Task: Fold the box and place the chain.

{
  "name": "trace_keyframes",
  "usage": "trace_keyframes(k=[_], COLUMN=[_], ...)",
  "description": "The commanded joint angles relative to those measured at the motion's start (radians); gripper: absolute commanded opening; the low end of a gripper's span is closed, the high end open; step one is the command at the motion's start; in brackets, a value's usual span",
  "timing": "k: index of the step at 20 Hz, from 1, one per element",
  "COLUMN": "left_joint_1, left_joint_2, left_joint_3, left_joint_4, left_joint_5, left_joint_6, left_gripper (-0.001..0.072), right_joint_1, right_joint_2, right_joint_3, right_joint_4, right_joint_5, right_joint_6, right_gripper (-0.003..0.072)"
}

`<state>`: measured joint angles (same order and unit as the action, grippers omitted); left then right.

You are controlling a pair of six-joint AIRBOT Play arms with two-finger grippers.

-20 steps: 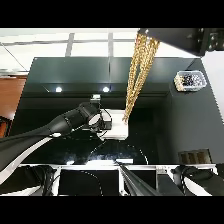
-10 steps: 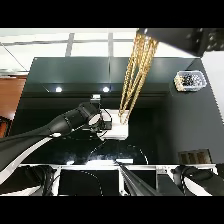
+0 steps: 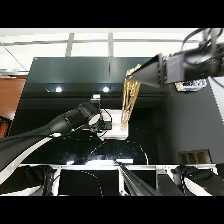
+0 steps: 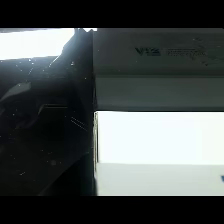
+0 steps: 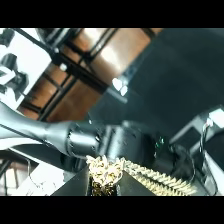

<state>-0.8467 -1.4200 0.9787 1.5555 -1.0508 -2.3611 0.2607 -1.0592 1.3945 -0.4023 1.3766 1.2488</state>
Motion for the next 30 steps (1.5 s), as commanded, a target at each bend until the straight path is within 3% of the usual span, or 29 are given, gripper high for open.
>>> trace_keyframes(k=[1,5,8,13,16,17,18,19,20,25,30], left_joint_1=[0.001,0.001,0.001,0.001,0.001,0.001,0.001,0.001,0.001,0.001,0.001], left_joint_2=[0.0,0.0,0.0,0.0,0.0,0.0,0.0,0.0,0.0,0.0,0.0], left_joint_3=[0.0,0.0,0.0,0.0,0.0,0.0,0.0,0.0,0.0,0.0,0.006], left_joint_4=[0.0,0.0,0.0,0.0,0.0,0.0,0.0,0.0,0.0,0.002,-0.037], left_joint_5=[0.0,0.0,0.0,0.0,-0.001,-0.001,0.0,0.0,0.0,0.003,-0.003], left_joint_6=[0.0,0.0,0.0,0.0,0.0,0.0,0.0,0.0,0.0,0.0,-0.01], left_gripper=[0.0025,0.0025,0.0026,0.0025,0.0025,0.0026,0.0025,0.0026,0.0025,0.0025,0.0032], right_joint_1=[0.055,0.097,0.106,0.194,0.232,0.237,0.238,0.229,0.206,-0.039,-0.208], right_joint_2=[-0.001,-0.002,-0.002,-0.006,-0.035,-0.045,-0.049,-0.048,-0.048,0.018,0.143], right_joint_3=[-0.08,-0.169,-0.296,-0.516,-0.554,-0.554,-0.554,-0.553,-0.55,-0.517,-0.517], right_joint_4=[-0.073,-0.222,-0.231,-0.231,-0.229,-0.227,-0.23,-0.246,-0.251,-0.302,-0.414], right_joint_5=[-0.04,-0.068,-0.113,-0.367,-0.444,-0.447,-0.446,-0.439,-0.415,-0.201,-0.138], right_joint_6=[-0.003,-0.002,0.004,0.004,0.004,0.003,0.004,0.006,0.007,0.004,0.005], right_gripper=[0.0004,0.0002,0.0003,0.0004,0.0014,0.0016,0.0113,0.0303,0.0391,0.039,0.039])
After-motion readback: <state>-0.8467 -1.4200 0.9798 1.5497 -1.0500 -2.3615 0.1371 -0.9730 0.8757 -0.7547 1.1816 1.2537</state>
